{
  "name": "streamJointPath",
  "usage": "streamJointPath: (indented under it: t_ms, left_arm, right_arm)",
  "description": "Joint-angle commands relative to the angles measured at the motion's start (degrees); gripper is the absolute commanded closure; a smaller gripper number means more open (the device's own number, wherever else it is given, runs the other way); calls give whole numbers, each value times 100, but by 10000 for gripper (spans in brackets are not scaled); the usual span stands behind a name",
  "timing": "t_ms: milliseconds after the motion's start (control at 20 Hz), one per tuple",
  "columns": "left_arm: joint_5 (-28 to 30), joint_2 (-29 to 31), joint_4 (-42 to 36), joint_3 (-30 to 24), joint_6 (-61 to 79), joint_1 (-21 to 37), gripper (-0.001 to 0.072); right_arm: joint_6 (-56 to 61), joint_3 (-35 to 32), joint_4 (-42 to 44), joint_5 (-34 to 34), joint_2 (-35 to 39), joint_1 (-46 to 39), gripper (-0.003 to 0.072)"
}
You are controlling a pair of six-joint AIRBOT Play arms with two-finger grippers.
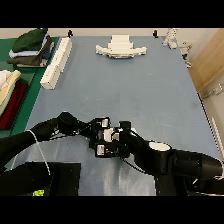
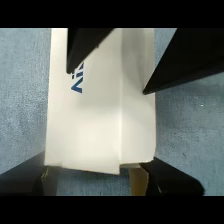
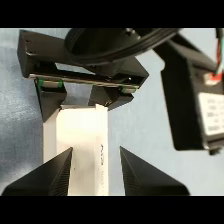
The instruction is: Fold the box.
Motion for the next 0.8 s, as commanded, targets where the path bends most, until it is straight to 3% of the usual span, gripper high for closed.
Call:
streamJointPath:
  t_ms: [0, 250, 350, 750]
  left_arm:
    - [-4, -2, 2, 4, 0, 2, 225]
    - [-4, -2, 2, 4, 0, 2, 225]
    - [-4, -2, 2, 4, 0, 2, 225]
    - [-4, -2, 2, 4, 0, 2, 225]
  right_arm:
    - [9, 4, -92, 4, 42, -79, 247]
    - [7, 4, -90, 109, 2, -271, 308]
    - [7, 2, -17, 157, -55, -271, 409]
    - [0, -9, 291, 409, -271, -267, 409]
